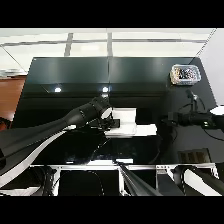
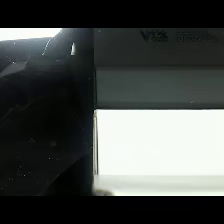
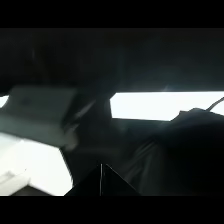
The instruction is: Fold the box and place the chain.
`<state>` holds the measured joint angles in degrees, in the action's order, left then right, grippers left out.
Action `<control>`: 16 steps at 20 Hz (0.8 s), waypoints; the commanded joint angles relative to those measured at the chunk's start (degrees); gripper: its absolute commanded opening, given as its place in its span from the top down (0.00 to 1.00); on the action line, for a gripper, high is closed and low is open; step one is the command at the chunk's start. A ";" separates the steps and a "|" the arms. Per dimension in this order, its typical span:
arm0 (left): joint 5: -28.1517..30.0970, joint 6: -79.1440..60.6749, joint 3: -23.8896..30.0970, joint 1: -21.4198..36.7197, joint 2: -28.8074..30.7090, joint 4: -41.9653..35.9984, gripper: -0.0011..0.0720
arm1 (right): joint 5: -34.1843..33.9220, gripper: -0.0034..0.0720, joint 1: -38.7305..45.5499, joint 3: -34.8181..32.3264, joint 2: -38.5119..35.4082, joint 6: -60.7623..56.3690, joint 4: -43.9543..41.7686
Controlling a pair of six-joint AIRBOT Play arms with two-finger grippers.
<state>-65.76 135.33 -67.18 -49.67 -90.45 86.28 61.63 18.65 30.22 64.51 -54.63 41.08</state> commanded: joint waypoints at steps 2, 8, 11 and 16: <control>-0.09 0.00 -0.07 0.02 0.00 0.00 0.94 | 5.79 0.93 -1.55 -1.55 6.03 0.11 -1.84; -0.11 0.00 -0.07 0.02 0.00 0.00 0.94 | 8.50 0.93 -11.82 -1.55 12.22 9.35 -9.75; -0.33 0.00 -0.07 0.02 0.00 0.00 0.94 | 8.52 0.93 -15.65 -0.76 12.22 11.28 -11.96; -0.26 0.00 -0.07 0.02 0.00 0.00 0.94 | 9.14 0.93 -15.89 0.57 12.17 11.26 -12.13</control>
<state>-66.06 135.35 -67.18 -49.67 -90.45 86.28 70.22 3.60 30.26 76.53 -44.16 29.95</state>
